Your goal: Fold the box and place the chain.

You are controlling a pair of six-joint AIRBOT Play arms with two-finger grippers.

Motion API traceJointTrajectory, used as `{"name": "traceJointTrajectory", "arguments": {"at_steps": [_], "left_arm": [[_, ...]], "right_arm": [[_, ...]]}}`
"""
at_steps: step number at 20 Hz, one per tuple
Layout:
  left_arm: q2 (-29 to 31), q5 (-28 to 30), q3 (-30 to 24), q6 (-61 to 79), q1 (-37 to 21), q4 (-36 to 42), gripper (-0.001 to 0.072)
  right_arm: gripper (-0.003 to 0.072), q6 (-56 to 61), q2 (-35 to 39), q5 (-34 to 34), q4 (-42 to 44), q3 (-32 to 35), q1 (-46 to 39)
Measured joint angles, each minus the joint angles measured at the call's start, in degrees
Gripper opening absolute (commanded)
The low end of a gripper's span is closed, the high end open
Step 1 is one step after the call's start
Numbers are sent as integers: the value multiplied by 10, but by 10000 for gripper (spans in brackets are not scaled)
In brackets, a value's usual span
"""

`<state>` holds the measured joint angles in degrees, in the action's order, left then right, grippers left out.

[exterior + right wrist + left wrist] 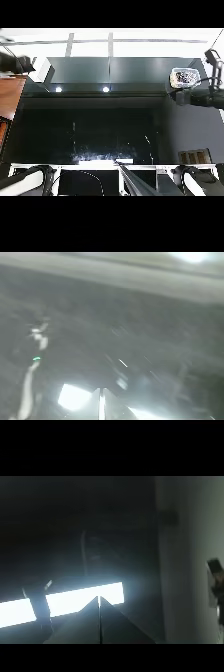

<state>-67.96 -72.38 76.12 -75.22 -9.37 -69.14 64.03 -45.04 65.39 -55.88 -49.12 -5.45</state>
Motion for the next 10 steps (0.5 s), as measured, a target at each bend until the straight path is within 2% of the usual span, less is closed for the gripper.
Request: {"name": "traceJointTrajectory", "arguments": {"at_steps": [2,5,7,10], "left_arm": [[125,58,-154,-2,35,1,27],[289,118,-331,-27,57,1,28],[373,136,-407,-36,60,1,28],[454,157,-469,-42,62,-7,28]], "right_arm": [[39,3,35,-13,-23,41,-18],[40,7,96,-83,-37,129,-30],[38,8,122,-114,-40,165,-33],[38,9,137,-133,-45,189,-36]]}}
